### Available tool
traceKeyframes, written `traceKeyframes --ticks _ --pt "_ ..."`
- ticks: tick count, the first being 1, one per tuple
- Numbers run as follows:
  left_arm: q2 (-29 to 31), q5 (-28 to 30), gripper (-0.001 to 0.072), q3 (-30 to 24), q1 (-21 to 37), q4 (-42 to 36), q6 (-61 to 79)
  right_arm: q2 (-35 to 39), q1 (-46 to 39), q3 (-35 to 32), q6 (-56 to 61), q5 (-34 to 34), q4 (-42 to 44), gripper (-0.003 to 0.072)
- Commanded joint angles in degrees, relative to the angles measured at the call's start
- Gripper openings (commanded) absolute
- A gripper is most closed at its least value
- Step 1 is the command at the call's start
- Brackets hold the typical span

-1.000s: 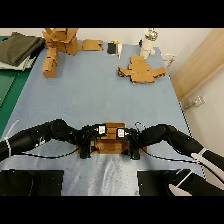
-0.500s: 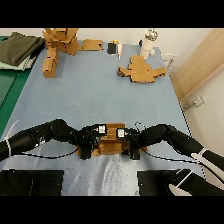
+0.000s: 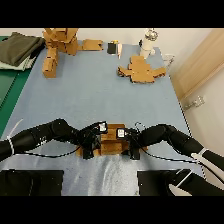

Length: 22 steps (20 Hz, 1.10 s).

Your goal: Fold the box.

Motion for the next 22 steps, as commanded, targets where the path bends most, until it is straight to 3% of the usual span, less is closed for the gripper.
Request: traceKeyframes --ticks 1,10,11,13,17,18,22 --pt "-0.7 0.4 0.0099 0.0 0.0 -1.2 0.0 0.0 0.0 0.0 0.0 0.0 0.0 0.0558" --pt "-0.7 2.7 0.0105 0.0 0.0 -3.3 0.0 0.0 0.0 0.0 0.0 0.0 0.0 0.0558" --pt "-0.7 2.5 0.0133 0.0 0.0 -3.3 0.0 0.0 0.0 0.0 0.0 0.0 0.0 0.0558" --pt "-0.7 1.9 0.0294 0.0 0.0 -3.3 0.0 0.0 0.0 0.0 0.0 0.0 0.0 0.0558" --pt "-0.7 1.2 0.0333 0.0 0.0 -3.3 0.0 0.0 0.0 0.0 0.0 0.0 0.0 0.0558" --pt "-0.7 1.3 0.0475 0.0 0.0 -3.4 0.0 0.0 0.0 0.0 0.0 0.0 0.0 0.0558" --pt "-0.7 1.3 0.049 0.0 0.0 -4.7 0.0 0.0 0.0 0.0 0.0 0.0 0.0 0.0558"
